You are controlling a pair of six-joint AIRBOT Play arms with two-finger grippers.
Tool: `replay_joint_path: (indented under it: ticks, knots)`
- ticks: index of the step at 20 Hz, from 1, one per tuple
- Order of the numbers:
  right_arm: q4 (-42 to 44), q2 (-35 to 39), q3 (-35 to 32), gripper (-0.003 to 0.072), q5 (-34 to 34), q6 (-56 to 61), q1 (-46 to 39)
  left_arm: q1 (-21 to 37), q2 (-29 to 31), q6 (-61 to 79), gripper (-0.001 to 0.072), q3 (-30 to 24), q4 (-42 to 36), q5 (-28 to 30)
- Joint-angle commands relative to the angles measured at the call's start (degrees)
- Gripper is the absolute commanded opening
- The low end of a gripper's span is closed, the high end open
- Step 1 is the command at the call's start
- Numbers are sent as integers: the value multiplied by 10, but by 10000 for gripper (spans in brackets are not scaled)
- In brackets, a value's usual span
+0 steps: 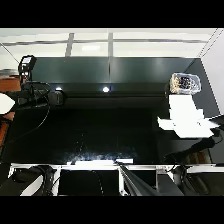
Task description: Fold the box and place the chain.
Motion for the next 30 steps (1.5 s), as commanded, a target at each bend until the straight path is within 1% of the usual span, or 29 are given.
replay_joint_path:
  ticks: [1, 3, 4, 5, 9, 13, 14, 15, 18, 21, 23, 25, 28, 30]
  knots:
    - [27, 0, 0, 222, 20, -12, -1, 0, 0, 0, 709, 1, 1, 0]
    - [40, 0, 0, 217, 36, -14, -2, 0, 0, 0, 709, 1, 1, 0]
    - [45, 0, 0, 113, 43, -16, -2, 0, 0, 0, 709, 1, 1, 0]
    - [47, 0, 0, 67, 50, -18, -2, 0, 0, 0, 709, 1, 1, 0]
    - [53, 0, 0, 58, 71, -18, -2, 0, 0, 0, 709, 1, 1, 0]
    - [86, 1, -7, 58, 87, -12, 10, 0, 0, 0, 709, 1, 0, 0]
    - [94, 1, -16, 56, 91, -12, 21, 0, 0, 0, 709, 1, 0, 0]
    - [96, 1, -28, 24, 99, -11, 36, 0, 0, 0, 709, 1, 0, -1]
    - [127, 5, -62, 23, 112, 0, 87, 0, 0, 0, 709, 1, 0, -1]
    - [162, 27, -88, 22, 106, 24, 144, 0, 0, 0, 709, 1, 0, -1]
    - [175, 59, -103, 22, 92, 36, 183, 0, 0, 0, 709, 1, 0, -1]
    - [186, 104, -124, 22, 64, 49, 229, 0, 0, 0, 709, 1, -1, 1]
    - [224, 195, -183, 22, -19, 78, 314, 0, -1, 0, 708, -2, -10, 1]
    - [250, 269, -233, 22, -102, 143, 393, -1, -3, 0, 708, -13, -21, 3]
